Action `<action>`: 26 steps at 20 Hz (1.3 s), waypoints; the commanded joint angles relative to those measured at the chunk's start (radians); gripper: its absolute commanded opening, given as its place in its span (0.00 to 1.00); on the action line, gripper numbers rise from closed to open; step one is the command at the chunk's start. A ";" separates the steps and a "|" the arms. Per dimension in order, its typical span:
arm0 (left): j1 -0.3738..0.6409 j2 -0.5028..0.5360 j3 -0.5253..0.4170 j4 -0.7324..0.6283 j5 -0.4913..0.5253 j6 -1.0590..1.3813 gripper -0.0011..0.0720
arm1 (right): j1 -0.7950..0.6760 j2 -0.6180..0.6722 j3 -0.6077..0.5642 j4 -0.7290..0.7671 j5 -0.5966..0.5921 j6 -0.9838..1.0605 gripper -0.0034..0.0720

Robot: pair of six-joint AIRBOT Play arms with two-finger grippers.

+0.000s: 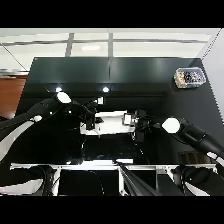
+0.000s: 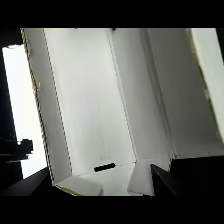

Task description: Fold the box and place the chain.

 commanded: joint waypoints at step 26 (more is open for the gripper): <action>-0.026 -0.014 0.025 0.006 0.005 0.001 0.05 | -0.113 -0.217 0.001 0.354 0.119 -0.455 0.94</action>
